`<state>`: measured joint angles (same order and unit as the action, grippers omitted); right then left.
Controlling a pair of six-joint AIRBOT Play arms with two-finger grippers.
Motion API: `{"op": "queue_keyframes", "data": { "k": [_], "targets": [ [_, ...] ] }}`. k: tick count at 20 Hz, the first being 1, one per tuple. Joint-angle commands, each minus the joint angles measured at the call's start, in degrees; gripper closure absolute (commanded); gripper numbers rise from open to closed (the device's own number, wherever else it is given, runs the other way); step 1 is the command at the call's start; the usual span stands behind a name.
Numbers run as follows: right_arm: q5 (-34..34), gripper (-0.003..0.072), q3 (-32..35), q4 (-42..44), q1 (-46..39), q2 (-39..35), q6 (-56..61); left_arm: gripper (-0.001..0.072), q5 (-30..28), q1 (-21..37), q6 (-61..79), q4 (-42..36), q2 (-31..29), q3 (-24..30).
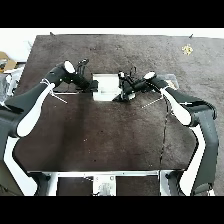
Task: Fold the box and place the chain.
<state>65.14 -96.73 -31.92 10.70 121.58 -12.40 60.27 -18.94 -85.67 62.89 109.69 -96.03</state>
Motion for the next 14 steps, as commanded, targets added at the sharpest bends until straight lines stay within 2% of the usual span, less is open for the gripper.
{"op": "queue_keyframes", "data": {
  "k": [1, 5, 9, 12, 14],
  "targets": [
    [0.0, 0.0248, 0.0, 0.0, 0.0, 0.0, 0.0, 0.0419, -0.4, -3.4, -11.0, 12.3, 0.0, -1.9],
    [0.0, 0.0249, 0.0, 0.0, 0.0, 0.0, 0.0, 0.0431, 1.7, -7.1, -19.1, 23.2, 0.3, -4.9],
    [0.0, 0.0248, 0.0, 0.0, 0.0, 0.0, 0.0, 0.0439, 11.8, -9.1, -24.3, 28.8, 5.0, -12.9],
    [0.0, 0.0248, 0.0, 0.0, 0.0, 0.0, 0.0, 0.0441, 16.6, -10.5, -27.0, 31.5, 8.5, -18.0],
    [0.0, 0.0248, 0.0, 0.0, 0.0, 0.0, 0.0, 0.0479, 18.8, -10.9, -28.5, 33.1, 10.5, -19.9]
  ]
}}
